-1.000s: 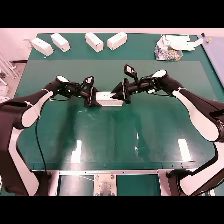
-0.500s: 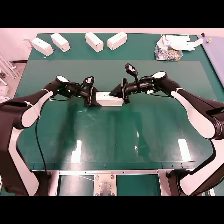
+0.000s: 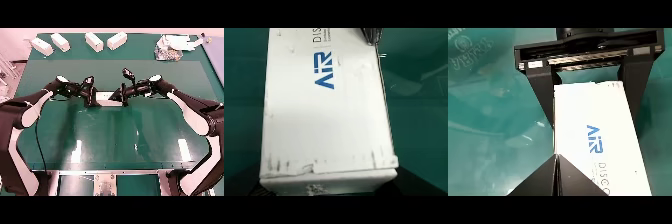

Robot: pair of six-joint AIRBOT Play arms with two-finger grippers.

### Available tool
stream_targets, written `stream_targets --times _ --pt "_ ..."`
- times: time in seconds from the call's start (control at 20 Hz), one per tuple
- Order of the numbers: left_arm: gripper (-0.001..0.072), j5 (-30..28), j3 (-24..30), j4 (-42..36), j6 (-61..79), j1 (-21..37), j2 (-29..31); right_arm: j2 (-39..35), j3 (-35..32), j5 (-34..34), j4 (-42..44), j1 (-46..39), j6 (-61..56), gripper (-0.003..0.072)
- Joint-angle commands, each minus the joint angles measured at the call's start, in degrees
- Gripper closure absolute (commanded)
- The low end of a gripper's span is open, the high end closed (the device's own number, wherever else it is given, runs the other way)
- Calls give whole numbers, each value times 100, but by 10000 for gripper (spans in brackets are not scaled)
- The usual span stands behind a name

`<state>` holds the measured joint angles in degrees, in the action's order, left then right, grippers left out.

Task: Fold the box and place the chain.

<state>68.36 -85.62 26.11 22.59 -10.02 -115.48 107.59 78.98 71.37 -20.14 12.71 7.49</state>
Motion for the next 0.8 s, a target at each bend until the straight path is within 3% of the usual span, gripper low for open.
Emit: stream_targets --times 0.0,0.2,0.35,0.55,0.75 --pt "175 0 -2 -2 -9 -4 4 28 11 -133 -361 9 -459 684" --pt "176 0 -2 -2 -9 -4 4 26 52 -192 -852 42 -769 684" --pt "176 -2 -2 -4 -9 -4 4 -22 197 -131 -592 28 -717 684" --pt "175 0 -2 -2 -9 -4 4 -649 592 20 -101 39 -590 684" --pt "175 0 -2 -4 -7 -4 4 -1360 726 -131 -225 -15 -1255 685"
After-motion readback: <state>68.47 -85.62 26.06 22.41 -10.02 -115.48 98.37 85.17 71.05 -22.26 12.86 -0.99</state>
